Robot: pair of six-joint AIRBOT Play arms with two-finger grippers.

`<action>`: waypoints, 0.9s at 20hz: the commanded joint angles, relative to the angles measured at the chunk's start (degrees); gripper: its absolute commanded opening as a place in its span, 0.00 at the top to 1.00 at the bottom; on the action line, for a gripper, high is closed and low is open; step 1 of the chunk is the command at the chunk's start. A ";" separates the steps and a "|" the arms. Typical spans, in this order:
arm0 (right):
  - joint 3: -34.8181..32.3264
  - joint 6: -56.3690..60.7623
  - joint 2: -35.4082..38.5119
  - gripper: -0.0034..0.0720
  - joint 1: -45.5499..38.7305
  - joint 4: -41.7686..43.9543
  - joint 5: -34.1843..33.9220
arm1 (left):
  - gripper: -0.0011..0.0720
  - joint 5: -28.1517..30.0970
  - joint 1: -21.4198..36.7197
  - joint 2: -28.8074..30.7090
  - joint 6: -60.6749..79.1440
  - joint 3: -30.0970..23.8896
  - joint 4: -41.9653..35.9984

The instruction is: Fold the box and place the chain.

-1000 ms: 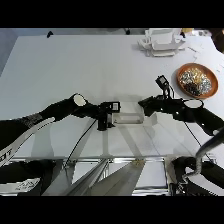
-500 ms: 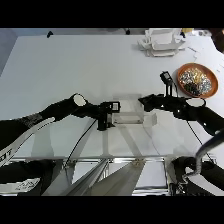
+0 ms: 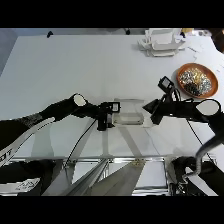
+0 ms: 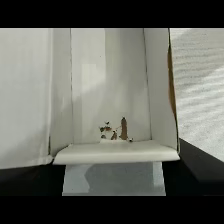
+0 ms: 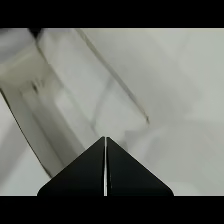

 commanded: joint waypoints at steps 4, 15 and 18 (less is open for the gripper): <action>0.07 -10.75 0.63 0.93 0.07 -18.47 0.83 | 0.64 0.04 0.04 0.04 -0.07 0.00 -0.02; -1.75 -28.28 -2.86 0.63 8.22 -14.36 -1.40 | 0.64 -0.15 0.04 0.04 -0.07 0.00 -0.04; -2.34 -28.30 -4.92 0.67 8.24 -13.53 -1.53 | 0.64 -0.17 0.04 0.04 -0.04 0.00 -0.04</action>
